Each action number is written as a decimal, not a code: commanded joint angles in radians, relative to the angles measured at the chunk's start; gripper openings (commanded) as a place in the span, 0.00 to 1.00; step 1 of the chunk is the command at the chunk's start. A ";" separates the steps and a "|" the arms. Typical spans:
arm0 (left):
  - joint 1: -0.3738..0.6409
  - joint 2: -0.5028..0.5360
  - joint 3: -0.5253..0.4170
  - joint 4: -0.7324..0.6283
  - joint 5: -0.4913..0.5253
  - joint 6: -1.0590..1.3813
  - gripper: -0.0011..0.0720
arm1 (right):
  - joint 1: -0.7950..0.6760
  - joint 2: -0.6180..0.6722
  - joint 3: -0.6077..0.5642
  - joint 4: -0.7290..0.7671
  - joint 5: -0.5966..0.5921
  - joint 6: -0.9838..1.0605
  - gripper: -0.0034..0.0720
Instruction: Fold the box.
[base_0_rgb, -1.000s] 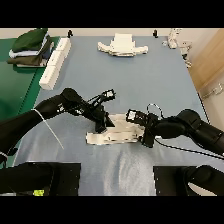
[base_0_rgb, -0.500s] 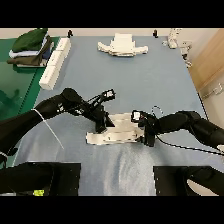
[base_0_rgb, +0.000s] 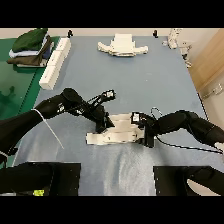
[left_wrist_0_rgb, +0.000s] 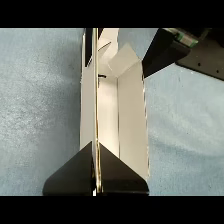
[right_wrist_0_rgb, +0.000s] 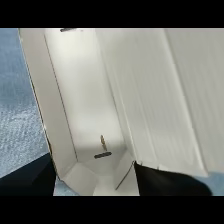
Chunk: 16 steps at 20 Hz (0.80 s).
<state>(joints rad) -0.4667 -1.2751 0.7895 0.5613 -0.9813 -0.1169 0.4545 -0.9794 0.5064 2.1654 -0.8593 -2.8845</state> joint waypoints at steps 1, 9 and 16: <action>0.000 0.001 0.000 0.000 0.003 0.000 0.03 | 0.000 -0.025 -0.004 0.037 -0.021 -0.076 0.99; 0.000 0.001 0.000 0.000 0.003 0.000 0.03 | 0.000 -0.042 -0.005 0.024 -0.017 -0.066 0.98; 0.000 0.001 0.000 0.000 0.003 0.000 0.03 | 0.000 -0.081 -0.005 0.022 -0.004 -0.067 0.89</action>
